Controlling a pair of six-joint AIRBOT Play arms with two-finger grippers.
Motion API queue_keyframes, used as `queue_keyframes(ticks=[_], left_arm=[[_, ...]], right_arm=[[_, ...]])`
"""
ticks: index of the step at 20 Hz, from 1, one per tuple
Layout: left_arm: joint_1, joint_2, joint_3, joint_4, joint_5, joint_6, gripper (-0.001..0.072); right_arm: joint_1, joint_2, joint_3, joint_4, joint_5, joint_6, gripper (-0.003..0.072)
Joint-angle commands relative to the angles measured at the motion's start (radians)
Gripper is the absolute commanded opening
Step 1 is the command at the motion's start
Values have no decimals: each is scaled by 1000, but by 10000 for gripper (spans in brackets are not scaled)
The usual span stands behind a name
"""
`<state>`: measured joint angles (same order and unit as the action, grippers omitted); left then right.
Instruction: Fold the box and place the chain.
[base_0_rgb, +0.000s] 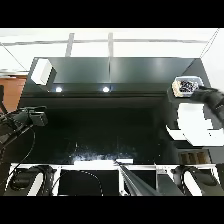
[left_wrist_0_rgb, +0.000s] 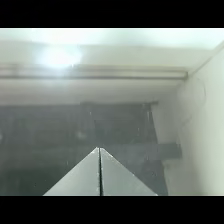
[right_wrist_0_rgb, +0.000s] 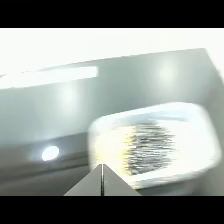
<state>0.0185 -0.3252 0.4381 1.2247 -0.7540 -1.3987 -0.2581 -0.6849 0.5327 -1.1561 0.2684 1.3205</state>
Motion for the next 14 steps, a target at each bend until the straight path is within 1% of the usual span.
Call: queue_keyframes(ticks=[1,2,3,4,5,6,8,9,11,14], left_arm=[[0,-5,0,0,55,0,31],[0,-9,0,0,55,0,37],[0,-14,0,-2,55,0,199],[0,-21,0,-3,55,0,531],[0,-32,0,-3,55,0,716],[0,-44,0,-3,51,-1,716],[0,-76,0,-3,40,-1,717],[0,-91,0,-4,37,-1,716],[0,-115,0,-12,37,-1,716],[0,-135,0,-14,37,0,715]], right_arm=[[-297,-215,185,-31,148,137,15],[-378,-291,268,-34,261,130,15],[-444,-357,341,-39,364,122,17],[-501,-420,412,-48,466,113,208],[-537,-468,465,-60,550,98,681],[-563,-513,515,-84,642,51,720],[-582,-582,578,-190,761,55,720],[-587,-608,599,-242,797,63,720],[-595,-656,636,-314,848,63,720],[-616,-703,681,-338,853,64,720]])
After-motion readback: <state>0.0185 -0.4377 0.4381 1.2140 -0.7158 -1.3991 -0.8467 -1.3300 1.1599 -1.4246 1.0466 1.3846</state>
